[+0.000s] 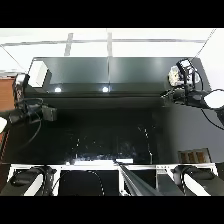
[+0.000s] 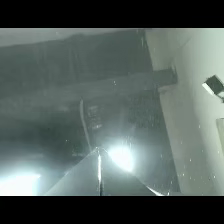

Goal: Fold the box and place the chain.

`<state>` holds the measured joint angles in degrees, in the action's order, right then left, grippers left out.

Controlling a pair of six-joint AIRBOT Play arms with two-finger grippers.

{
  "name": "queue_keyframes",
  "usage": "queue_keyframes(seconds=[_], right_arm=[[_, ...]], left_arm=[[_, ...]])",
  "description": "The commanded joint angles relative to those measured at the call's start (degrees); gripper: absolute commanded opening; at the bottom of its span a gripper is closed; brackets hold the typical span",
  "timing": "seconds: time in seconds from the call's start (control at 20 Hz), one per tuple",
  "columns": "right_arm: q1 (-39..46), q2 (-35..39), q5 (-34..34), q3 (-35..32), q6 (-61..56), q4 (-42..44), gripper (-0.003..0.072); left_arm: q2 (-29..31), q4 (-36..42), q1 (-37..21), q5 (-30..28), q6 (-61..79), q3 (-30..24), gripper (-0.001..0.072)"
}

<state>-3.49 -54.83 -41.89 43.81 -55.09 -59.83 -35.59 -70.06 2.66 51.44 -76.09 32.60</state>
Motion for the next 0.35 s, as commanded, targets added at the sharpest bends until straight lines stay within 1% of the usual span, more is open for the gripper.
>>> queue_keyframes(seconds=[0.0,0.3], right_arm=[[-0.11,-0.28,0.57,-0.07,0.04,-0.63,0.0017],[-0.11,-0.28,0.57,-0.07,0.04,-0.63,0.0018]], left_arm=[[4.2,0.46,0.2,-2.6,-0.02,-4.92,0.0028],[4.13,0.46,0.17,-3.02,-0.02,-4.92,0.0028]])
